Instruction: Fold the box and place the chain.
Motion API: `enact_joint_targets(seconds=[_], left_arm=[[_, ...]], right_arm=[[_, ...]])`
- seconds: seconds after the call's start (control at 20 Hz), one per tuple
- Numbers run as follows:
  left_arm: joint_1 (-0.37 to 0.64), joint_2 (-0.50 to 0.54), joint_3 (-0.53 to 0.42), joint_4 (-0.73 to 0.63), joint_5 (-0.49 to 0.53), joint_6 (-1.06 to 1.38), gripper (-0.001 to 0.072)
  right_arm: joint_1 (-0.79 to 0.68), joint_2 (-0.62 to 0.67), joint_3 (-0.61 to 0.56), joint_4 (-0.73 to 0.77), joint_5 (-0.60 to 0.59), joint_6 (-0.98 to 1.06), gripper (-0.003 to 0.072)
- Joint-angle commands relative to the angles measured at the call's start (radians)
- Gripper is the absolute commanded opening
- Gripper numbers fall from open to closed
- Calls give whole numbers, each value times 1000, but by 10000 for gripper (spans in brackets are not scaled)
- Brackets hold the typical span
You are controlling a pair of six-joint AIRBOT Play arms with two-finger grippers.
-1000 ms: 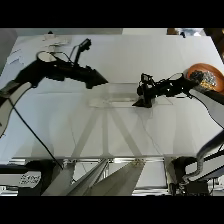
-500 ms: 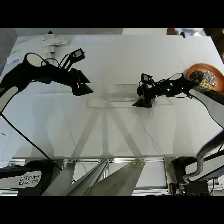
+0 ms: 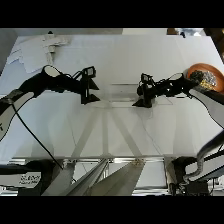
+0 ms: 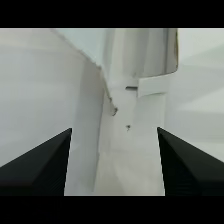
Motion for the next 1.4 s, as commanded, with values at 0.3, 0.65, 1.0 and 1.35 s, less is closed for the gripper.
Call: enact_joint_targets(seconds=[0.3,0.65,1.0,1.35], left_arm=[[-54,-23,-2,40,5,-39,558],[-85,-42,-2,35,7,-12,557],[-89,-42,-2,32,-26,88,434],[-85,-41,-2,38,10,129,321]], right_arm=[[0,0,1,0,0,0,516],[0,0,1,0,0,0,516],[0,0,1,0,0,0,516],[0,0,1,0,1,0,516]])
